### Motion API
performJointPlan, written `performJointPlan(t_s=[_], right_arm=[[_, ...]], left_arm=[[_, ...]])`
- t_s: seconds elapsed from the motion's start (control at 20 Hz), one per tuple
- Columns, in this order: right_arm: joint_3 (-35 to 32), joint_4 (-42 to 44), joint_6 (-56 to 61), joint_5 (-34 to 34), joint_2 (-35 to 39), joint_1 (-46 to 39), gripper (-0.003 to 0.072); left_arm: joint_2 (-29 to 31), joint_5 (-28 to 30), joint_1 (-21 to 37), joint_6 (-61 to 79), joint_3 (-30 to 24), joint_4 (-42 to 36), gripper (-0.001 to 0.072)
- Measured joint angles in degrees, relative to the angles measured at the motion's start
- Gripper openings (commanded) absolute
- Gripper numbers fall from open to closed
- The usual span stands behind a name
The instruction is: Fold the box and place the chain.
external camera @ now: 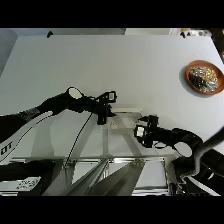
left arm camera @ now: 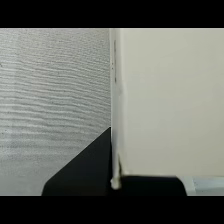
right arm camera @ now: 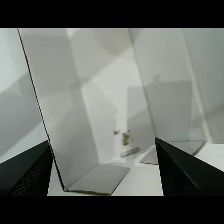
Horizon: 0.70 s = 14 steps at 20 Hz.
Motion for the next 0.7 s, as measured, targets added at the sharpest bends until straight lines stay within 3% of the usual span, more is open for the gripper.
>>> performJointPlan(t_s=[0.7], right_arm=[[2.40,13.46,-17.11,5.01,-0.09,-10.88,0.0695]], left_arm=[[-0.02,0.02,0.00,-0.04,-0.02,0.00,0.0009]])
